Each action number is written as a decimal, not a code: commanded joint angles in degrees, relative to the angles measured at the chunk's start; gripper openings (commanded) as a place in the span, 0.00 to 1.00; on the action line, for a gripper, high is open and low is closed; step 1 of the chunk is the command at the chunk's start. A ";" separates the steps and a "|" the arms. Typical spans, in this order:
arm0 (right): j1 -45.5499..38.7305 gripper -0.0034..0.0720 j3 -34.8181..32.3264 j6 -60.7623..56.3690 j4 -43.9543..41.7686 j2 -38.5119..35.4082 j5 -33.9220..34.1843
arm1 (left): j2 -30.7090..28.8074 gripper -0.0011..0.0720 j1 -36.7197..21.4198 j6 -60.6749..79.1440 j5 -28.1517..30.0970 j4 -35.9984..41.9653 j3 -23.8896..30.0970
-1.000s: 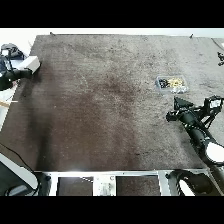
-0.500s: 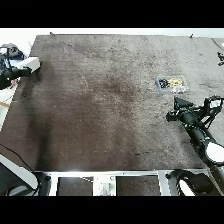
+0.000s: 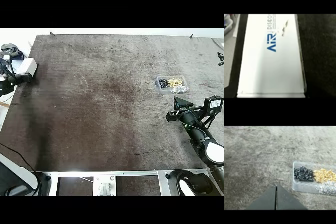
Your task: Fold the box and place the chain.
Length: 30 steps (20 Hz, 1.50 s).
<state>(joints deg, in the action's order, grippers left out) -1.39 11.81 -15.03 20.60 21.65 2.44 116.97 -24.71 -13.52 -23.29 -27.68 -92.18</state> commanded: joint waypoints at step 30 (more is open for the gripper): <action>0.02 0.03 -0.02 0.00 -0.02 -0.07 -0.02 | -45.09 0.02 -0.02 18.29 -10.56 18.91 22.93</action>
<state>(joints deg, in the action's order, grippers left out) -1.39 11.81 -15.03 20.60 21.65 2.44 82.15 -24.71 -5.96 -39.92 -17.72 -80.77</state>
